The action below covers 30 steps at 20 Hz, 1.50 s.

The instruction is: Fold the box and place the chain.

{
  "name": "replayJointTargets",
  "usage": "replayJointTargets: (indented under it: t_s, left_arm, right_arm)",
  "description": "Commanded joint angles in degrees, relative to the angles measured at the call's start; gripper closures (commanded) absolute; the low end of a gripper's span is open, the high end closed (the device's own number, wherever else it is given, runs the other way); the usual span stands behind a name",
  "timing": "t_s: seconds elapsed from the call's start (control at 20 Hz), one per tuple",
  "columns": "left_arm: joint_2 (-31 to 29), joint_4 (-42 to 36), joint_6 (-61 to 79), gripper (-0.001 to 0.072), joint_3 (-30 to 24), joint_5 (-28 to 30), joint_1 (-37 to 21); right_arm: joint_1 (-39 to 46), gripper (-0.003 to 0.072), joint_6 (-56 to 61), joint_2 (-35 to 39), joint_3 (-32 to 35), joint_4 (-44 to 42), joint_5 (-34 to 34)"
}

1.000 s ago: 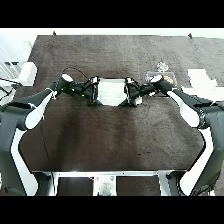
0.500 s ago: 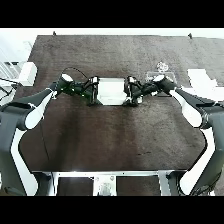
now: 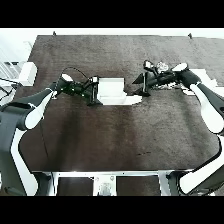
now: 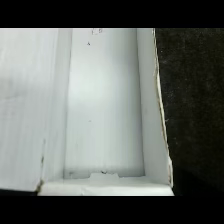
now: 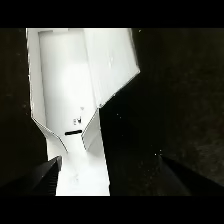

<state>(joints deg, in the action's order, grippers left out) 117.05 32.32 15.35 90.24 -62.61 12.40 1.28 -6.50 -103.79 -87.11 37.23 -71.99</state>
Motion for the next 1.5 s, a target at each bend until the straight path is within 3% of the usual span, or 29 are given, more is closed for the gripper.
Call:
replayJointTargets:
  t_s: [0.0,0.05,0.1,0.3,0.7,1.45]
  left_arm:
    - [0.0,0.1,0.1,0.0234,0.0,-0.2,0.0]
    - [0.0,0.1,0.1,0.0234,0.0,-0.2,0.0]
    - [0.0,0.1,0.1,0.0234,0.0,-0.2,0.0]
    - [0.0,0.1,0.1,0.0234,0.0,-0.2,0.0]
    - [0.0,0.0,0.0,0.0234,0.0,-0.3,0.0]
    - [0.0,0.0,-0.3,0.0234,0.0,-1.0,0.0]
  right_arm:
    - [-0.1,0.0169,3.3,2.5,0.0,-4.3,-4.7]
    - [-1.1,0.0517,3.3,2.4,0.2,-5.3,-5.2]
    - [-2.3,0.066,3.3,2.4,0.3,-5.3,-5.2]
    - [-7.7,0.0674,4.3,1.9,0.4,-6.2,-3.5]
    - [-10.1,0.0674,8.7,-0.8,0.3,-9.7,17.3]
    - [-10.2,0.0675,10.6,-7.2,0.1,-10.2,21.5]
